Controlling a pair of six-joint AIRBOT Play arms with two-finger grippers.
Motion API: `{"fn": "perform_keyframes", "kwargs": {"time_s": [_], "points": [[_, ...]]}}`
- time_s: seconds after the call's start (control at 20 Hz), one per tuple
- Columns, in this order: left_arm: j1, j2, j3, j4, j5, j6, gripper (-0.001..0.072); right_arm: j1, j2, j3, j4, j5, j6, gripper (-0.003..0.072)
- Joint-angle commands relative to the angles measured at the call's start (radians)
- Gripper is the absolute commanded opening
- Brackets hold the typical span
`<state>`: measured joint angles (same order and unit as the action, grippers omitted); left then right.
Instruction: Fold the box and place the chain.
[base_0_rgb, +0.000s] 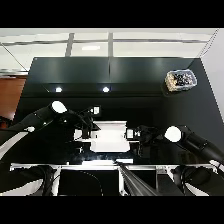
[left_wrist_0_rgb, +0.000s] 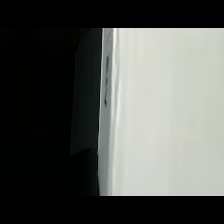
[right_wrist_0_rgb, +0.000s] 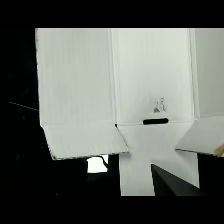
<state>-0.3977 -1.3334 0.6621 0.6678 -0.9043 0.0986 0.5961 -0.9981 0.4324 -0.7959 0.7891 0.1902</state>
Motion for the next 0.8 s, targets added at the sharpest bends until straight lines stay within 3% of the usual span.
{"fn": "perform_keyframes", "kwargs": {"time_s": [0.0,0.55,0.75], "points": [[0.001,-0.001,0.0,0.001,0.006,0.001,0.0026,-0.005,-0.038,0.005,0.079,0.015,-0.063,0.069],[0.001,-0.001,0.0,0.001,0.012,0.001,0.0026,0.026,-0.111,0.007,0.195,-0.024,-0.124,0.069],[0.001,-0.001,0.0,0.001,0.011,0.001,0.0027,0.066,-0.119,0.007,0.216,-0.103,-0.123,0.069]]}}
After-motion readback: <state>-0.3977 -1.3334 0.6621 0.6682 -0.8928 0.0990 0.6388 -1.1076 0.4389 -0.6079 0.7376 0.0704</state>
